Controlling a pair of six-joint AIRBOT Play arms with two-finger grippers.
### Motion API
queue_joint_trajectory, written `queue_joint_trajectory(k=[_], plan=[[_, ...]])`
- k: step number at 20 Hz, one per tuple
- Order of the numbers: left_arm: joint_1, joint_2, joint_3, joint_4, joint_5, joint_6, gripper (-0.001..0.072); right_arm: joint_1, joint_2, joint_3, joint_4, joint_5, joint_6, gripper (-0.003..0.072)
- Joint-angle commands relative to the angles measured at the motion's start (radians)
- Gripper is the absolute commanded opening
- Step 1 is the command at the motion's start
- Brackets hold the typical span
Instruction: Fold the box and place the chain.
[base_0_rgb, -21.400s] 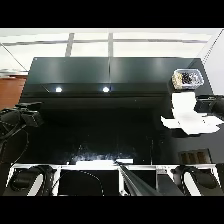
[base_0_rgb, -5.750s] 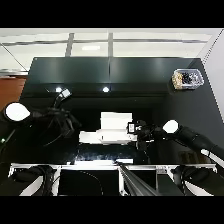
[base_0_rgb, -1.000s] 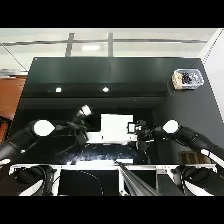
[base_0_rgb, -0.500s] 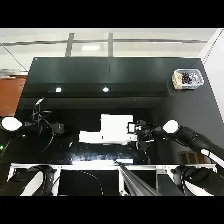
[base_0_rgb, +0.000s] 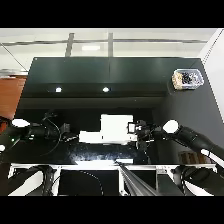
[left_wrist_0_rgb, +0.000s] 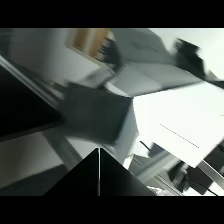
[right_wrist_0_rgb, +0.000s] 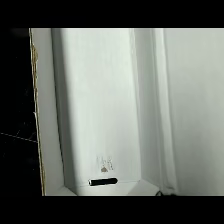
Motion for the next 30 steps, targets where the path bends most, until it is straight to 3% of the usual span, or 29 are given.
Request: queue_joint_trajectory(k=[1, 5, 10, 11, 13, 14, 17, 19, 24, 30], plan=[[-0.087, -0.053, -0.004, -0.09, 0.053, 0.068, 0.0027, 0.001, 0.0, 0.0, 0.0, 0.001, 0.0, 0.0343], [-0.195, -0.063, -0.004, -0.102, 0.101, 0.063, 0.0028, 0.001, 0.0, 0.0, 0.0, 0.001, 0.0, 0.0343], [-0.223, -0.063, -0.003, -0.17, 0.095, 0.146, 0.0032, 0.001, 0.0, 0.0, 0.0, 0.001, 0.0, 0.0343], [-0.225, -0.063, 0.001, -0.182, 0.091, 0.156, 0.0135, 0.0, 0.0, 0.0, 0.0, 0.001, 0.0, 0.0343], [-0.225, -0.062, 0.024, -0.183, 0.048, 0.175, 0.0645, 0.001, 0.0, 0.0, 0.0, 0.001, 0.0, 0.0343], [-0.225, -0.062, 0.042, -0.183, 0.016, 0.179, 0.0718, 0.0, 0.0, 0.0, 0.0, 0.001, 0.0, 0.0343], [-0.239, -0.058, 0.101, -0.202, -0.07, 0.177, 0.0716, 0.0, 0.0, 0.0, 0.0, 0.001, 0.0, 0.0343], [-0.286, -0.055, 0.143, -0.2, -0.061, 0.152, 0.0715, 0.001, 0.0, 0.0, 0.0, 0.0, 0.0, 0.0343], [-0.468, -0.051, 0.225, -0.092, 0.117, -0.045, 0.0706, 0.001, 0.0, 0.0, 0.0, 0.001, 0.0, 0.0343], [-0.685, -0.051, 0.258, 0.049, 0.301, -0.307, 0.0689, 0.001, 0.0, 0.0, 0.0, 0.001, 0.0, 0.0343]])
